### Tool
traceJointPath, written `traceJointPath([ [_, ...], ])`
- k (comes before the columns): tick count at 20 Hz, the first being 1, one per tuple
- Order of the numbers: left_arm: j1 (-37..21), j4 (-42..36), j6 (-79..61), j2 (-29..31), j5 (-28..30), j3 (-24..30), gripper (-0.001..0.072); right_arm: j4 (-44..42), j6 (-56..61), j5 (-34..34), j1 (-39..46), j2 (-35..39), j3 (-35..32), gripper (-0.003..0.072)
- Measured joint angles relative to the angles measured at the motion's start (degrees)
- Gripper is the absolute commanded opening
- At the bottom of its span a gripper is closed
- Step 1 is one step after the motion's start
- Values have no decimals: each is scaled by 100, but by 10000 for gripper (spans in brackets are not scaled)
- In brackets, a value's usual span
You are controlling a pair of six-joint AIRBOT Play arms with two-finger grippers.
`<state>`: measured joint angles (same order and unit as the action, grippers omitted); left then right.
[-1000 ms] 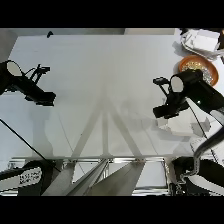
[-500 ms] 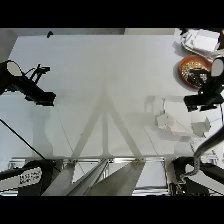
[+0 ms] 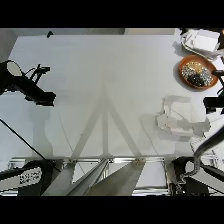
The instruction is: Fold the box and place the chain.
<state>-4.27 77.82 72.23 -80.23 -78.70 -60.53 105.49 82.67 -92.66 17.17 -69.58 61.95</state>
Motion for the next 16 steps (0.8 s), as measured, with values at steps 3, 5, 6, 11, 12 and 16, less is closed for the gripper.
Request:
traceJointPath([
  [3,0,0,0,0,0,0,12,-188,-63,44,400,0,-52,547],
  [5,0,0,0,0,0,0,12,-413,-199,114,623,2,-245,547],
  [6,0,0,0,0,2,0,12,-468,-249,140,691,2,-393,547],
  [11,0,0,0,0,2,0,12,-555,-415,496,828,2,-1117,534],
  [12,0,0,0,0,0,0,12,-525,-433,623,839,2,-1178,532],
  [16,0,2,0,0,2,0,12,-398,-455,1204,855,-20,-1300,407],
])
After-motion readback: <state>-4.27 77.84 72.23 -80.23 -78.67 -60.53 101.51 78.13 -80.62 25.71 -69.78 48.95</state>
